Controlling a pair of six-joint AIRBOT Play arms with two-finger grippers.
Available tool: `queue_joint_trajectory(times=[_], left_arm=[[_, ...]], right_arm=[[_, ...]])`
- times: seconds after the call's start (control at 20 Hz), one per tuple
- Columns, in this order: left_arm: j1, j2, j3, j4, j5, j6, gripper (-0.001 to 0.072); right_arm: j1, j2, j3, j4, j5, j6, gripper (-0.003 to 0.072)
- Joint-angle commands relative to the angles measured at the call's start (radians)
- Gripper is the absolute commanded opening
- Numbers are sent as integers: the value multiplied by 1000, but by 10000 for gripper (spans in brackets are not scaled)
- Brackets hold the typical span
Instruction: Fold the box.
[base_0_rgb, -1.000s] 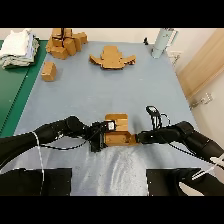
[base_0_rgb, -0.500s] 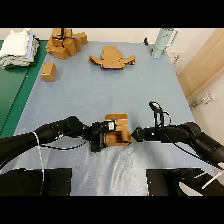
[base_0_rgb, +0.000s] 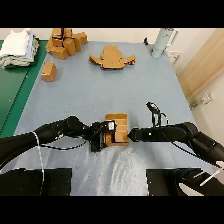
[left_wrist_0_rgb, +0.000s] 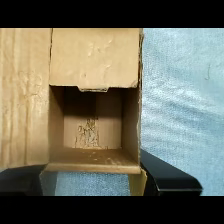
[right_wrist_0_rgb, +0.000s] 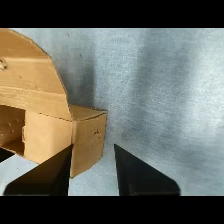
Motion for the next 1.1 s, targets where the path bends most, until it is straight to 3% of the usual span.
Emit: queue_joint_trajectory(times=[0.0,0.25,0.5,0.7,0.85,1.05], left_arm=[[0,0,0,0,0,0,524],[0,0,0,0,0,0,524],[0,0,0,0,0,0,524],[0,0,0,0,0,0,524],[0,0,0,0,0,0,524],[0,0,0,0,0,0,524]], right_arm=[[2,-3,13,-2,-3,1,403],[2,-3,56,-60,-84,27,403],[10,-49,61,-13,-78,27,424],[101,-140,119,-40,-39,32,444],[180,-230,200,-210,-69,231,444],[297,-357,333,-496,-238,490,444]])
